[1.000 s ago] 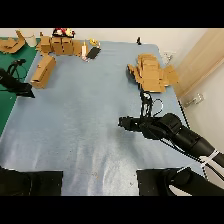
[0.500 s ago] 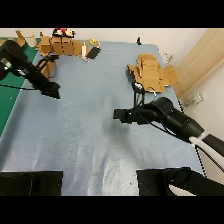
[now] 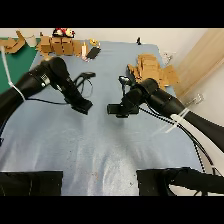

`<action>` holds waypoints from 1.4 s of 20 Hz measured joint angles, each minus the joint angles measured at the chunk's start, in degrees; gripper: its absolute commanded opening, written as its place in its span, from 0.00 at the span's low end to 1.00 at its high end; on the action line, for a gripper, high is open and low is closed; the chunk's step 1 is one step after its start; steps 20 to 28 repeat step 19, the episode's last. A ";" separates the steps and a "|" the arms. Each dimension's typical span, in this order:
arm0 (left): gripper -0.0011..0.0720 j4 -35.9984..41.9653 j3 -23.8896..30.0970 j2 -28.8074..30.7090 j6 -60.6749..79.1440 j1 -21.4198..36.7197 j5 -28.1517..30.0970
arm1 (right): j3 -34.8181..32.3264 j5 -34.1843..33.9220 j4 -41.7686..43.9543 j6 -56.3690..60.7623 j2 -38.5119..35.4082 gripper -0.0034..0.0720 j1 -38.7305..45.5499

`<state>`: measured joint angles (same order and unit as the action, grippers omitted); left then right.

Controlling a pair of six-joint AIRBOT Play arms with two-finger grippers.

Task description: Fold the box.

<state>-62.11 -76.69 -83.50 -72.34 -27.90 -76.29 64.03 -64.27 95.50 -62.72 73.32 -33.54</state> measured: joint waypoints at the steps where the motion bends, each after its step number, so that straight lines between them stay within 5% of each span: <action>1: 0.02 -0.02 1.14 0.00 -1.11 -1.33 1.01 | 1.22 -1.20 0.24 -0.52 1.22 0.05 0.07; 8: 0.03 -0.66 6.91 0.00 -6.19 -6.86 6.67 | 4.85 -4.85 2.82 -3.78 5.09 0.05 -0.02; 28: 0.03 -0.87 7.76 -0.04 -6.99 -7.76 7.23 | 5.22 -5.44 3.48 -4.37 5.49 0.05 -0.02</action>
